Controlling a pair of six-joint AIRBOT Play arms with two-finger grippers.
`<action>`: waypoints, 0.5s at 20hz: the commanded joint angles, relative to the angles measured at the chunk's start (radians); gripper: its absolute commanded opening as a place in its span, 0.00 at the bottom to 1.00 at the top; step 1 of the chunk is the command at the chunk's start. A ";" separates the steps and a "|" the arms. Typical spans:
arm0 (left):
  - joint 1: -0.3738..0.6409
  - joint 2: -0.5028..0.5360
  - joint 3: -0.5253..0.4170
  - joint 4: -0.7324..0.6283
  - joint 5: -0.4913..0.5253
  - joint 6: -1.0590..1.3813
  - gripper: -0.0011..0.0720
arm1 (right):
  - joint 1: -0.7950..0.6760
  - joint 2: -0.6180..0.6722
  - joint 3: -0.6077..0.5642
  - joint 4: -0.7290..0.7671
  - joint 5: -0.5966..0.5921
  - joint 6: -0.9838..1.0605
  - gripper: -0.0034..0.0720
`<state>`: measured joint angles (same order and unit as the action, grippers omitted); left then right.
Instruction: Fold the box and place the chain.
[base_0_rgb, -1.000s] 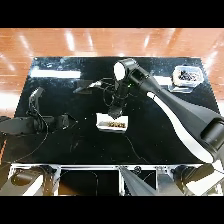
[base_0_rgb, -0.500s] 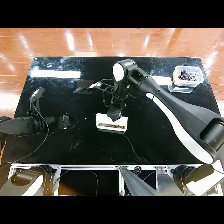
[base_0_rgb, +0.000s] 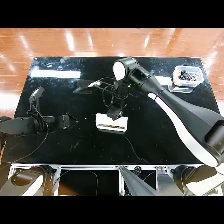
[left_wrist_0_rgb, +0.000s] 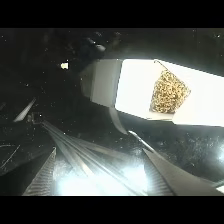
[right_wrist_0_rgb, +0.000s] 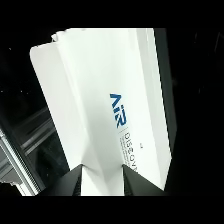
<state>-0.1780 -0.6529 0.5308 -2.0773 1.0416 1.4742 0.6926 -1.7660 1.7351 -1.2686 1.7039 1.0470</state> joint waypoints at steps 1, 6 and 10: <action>0.000 -0.001 0.000 0.000 -0.006 -0.001 0.88 | 0.000 0.008 0.000 0.000 -0.016 -0.011 0.44; 0.000 -0.001 0.000 0.000 -0.004 -0.001 0.88 | 0.001 0.006 -0.027 -0.003 -0.023 -0.018 0.30; 0.000 -0.001 0.000 0.000 -0.004 -0.001 0.88 | 0.017 0.006 -0.082 -0.016 -0.039 -0.014 0.30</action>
<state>-0.1780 -0.6529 0.5308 -2.0773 1.0378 1.4734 0.7010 -1.7599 1.6806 -1.2778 1.6783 1.0321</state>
